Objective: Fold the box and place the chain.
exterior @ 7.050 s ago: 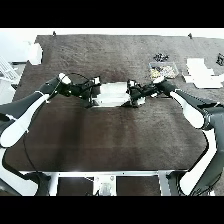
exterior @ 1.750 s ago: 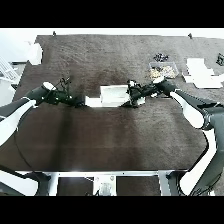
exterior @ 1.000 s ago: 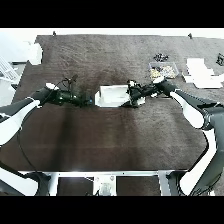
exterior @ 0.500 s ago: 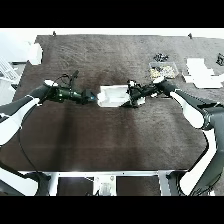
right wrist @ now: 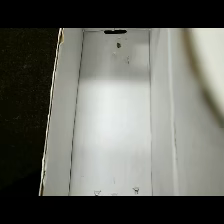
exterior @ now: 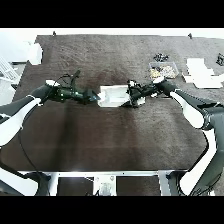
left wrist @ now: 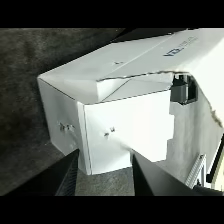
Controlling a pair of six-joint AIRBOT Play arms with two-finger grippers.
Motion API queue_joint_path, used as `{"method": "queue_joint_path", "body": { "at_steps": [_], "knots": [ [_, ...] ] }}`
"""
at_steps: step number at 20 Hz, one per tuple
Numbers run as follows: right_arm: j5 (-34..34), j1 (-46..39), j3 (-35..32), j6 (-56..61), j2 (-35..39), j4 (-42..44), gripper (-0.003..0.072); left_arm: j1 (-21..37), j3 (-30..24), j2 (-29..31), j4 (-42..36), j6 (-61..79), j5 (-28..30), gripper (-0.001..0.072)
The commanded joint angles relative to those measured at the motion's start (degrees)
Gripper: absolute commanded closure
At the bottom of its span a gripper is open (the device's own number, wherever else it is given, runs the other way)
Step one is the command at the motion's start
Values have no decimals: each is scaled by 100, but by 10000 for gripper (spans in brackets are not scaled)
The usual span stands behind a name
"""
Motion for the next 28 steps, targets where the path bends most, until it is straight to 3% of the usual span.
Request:
{"method": "queue_joint_path", "body": {
  "at_steps": [1,6,19,28],
  "knots": [
    [0,0,0,2,2,2,95,-181,101,4,7,-129,149,314],
    [0,0,0,2,2,2,95,-323,275,7,332,-734,334,314],
    [0,0,0,2,2,2,95,-938,1056,7,2352,-3281,863,314],
    [0,0,0,2,2,2,96,-1032,1060,4,2658,-3818,1102,313]
  ]
}}
